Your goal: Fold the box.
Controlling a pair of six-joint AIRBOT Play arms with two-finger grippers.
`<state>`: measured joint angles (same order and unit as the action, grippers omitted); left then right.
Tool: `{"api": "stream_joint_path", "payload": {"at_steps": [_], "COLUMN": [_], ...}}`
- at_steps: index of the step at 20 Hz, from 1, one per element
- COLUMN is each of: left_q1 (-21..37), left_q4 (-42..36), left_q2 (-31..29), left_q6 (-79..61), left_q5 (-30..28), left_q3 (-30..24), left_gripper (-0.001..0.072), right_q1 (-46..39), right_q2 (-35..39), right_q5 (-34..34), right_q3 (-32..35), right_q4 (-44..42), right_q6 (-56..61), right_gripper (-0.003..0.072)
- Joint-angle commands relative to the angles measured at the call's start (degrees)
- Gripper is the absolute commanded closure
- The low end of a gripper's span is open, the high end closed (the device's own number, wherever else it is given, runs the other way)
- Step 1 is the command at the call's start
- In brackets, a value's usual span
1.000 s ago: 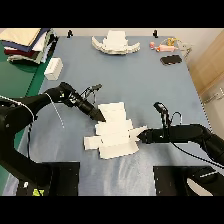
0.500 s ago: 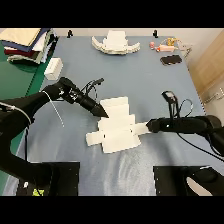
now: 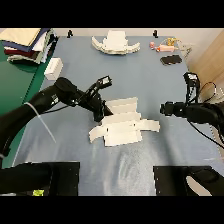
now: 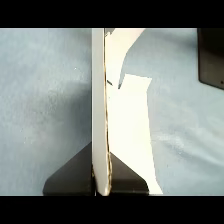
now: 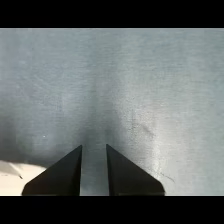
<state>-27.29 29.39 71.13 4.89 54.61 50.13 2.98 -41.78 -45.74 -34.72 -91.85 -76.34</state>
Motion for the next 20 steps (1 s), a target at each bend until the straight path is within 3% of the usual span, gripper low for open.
{"api": "stream_joint_path", "payload": {"at_steps": [1,4,9,15,20], "left_q1": [-3.74,-7.78,-12.31,-13.38,-10.80], "left_q4": [-6.78,-7.13,-7.13,-7.10,-3.67], "left_q2": [-7.32,-10.08,-8.63,-3.61,-9.33], "left_q6": [-13.62,-15.87,-15.91,-15.98,-10.45], "left_q5": [-9.16,-14.69,-20.87,-21.22,-18.25], "left_q3": [-8.44,-13.55,-17.20,-17.20,-14.14], "left_gripper": [0.0701,0.0700,0.0698,0.0696,0.0697], "right_q1": [-0.26,-0.20,-0.13,-0.11,-0.02], "right_q2": [-0.04,-0.07,-0.07,-0.07,-0.07], "right_q5": [0.33,0.87,1.62,1.66,1.49], "right_q3": [-0.48,-0.44,-0.42,-0.33,-0.33], "right_q4": [0.98,0.94,-0.17,-1.31,-1.68], "right_q6": [2.43,2.43,2.40,2.40,2.40], "right_gripper": [0.0446,0.0446,0.0446,0.0446,0.0446]}}
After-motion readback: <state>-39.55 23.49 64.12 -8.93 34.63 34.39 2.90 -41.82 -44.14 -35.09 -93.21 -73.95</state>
